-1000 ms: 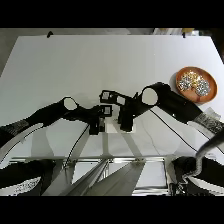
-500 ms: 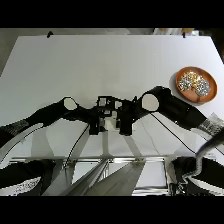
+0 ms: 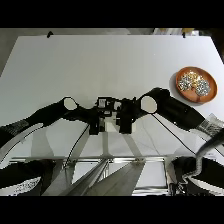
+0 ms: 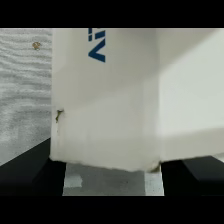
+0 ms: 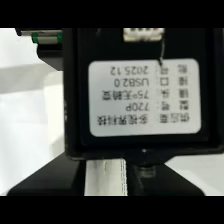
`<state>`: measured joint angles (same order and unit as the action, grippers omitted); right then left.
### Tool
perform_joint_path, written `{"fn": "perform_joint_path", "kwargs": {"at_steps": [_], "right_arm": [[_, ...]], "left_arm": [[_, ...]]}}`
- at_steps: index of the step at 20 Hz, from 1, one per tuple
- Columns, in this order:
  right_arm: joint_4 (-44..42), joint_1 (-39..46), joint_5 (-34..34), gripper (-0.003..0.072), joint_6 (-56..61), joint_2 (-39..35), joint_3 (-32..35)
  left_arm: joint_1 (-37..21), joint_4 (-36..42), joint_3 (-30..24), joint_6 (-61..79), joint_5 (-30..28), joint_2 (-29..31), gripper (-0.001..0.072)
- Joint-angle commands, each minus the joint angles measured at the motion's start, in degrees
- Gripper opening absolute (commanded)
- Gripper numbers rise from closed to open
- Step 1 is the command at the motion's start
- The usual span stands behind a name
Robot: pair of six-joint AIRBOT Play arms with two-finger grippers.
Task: Fold the box and place the chain.
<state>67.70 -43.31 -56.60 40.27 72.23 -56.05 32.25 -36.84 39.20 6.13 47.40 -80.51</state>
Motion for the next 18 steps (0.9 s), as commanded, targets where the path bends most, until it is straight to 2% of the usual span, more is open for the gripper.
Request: {"fn": "perform_joint_path", "kwargs": {"at_steps": [1, 4, 7, 9, 10, 13, 16, 18], "right_arm": [[2.95, 0.00, 0.57, 0.0173, 0.42, 0.15, 0.04], [2.29, -0.02, 0.44, 0.0180, 0.39, 0.15, 0.04], [-2.01, -0.33, -0.83, 0.0208, 0.20, 0.15, 0.04], [-2.16, -0.87, -1.07, 0.0278, 0.15, 0.15, 0.04], [-2.03, -0.92, -1.05, 0.0287, 0.15, 0.15, 0.04], [0.02, -0.90, -1.20, 0.0410, 0.17, 0.15, 0.07], [0.04, -0.90, -0.79, 0.0397, 0.17, 0.33, 0.20], [1.42, -0.90, -0.68, 0.0311, 0.17, 1.01, 0.90]], "left_arm": [[-0.02, -0.02, -0.02, 0.02, 0.00, -0.02, 0.0109], [-0.02, -0.02, -0.02, 0.02, 0.00, -0.02, 0.0109], [-0.02, -0.02, -0.02, 0.02, -0.02, -0.02, 0.0109], [-0.02, -0.04, -0.02, 0.02, -0.04, 0.00, 0.0109], [-0.02, -0.04, -0.02, 0.02, -0.02, -0.02, 0.0109], [-0.02, -0.02, -0.02, 0.02, -0.02, 0.00, 0.0109], [-0.02, -0.02, -0.02, 0.02, 0.00, 0.00, 0.0109], [-0.02, -0.04, -0.02, 0.02, 0.00, 0.00, 0.0109]]}}
